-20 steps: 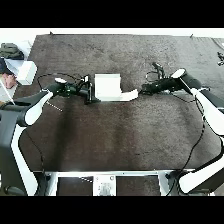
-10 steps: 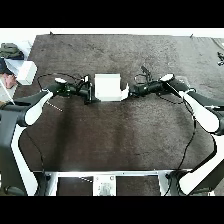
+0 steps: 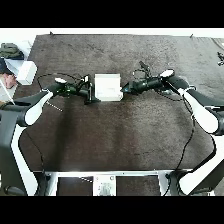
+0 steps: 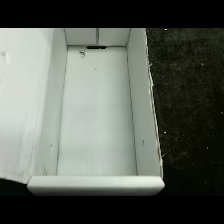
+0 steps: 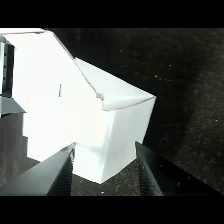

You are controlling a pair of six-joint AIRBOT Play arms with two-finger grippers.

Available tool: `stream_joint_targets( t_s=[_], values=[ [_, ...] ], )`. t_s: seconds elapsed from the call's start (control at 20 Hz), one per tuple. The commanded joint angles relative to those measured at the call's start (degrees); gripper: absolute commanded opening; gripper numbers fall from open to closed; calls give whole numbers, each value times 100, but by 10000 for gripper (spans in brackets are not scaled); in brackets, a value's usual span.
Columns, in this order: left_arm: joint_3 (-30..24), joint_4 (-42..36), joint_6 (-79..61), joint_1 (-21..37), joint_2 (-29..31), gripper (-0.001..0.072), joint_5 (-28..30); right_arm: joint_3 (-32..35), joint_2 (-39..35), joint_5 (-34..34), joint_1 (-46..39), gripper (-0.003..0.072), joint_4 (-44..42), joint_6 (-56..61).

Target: Fold the box and place the chain.

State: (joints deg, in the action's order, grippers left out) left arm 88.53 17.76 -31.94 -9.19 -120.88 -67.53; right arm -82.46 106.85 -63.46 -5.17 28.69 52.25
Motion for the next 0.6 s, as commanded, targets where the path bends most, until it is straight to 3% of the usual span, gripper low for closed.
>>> stream_joint_targets(
  t_s=[0.0, 0.2, 0.4, 0.55],
  values=[
    [2, 0, -2, 7, -2, 234, 2, -22, -4, -68, 11, 436, -20, 7],
    [2, 0, -2, 7, -2, 235, 2, -107, -4, -61, 227, 438, 181, 315],
    [2, 0, -2, 7, -2, 235, 2, -612, -2, 140, 608, 438, 1722, 1287],
    [2, 0, -2, 7, -2, 234, 0, -791, -2, 140, 776, 437, 1847, 1434]
  ],
)
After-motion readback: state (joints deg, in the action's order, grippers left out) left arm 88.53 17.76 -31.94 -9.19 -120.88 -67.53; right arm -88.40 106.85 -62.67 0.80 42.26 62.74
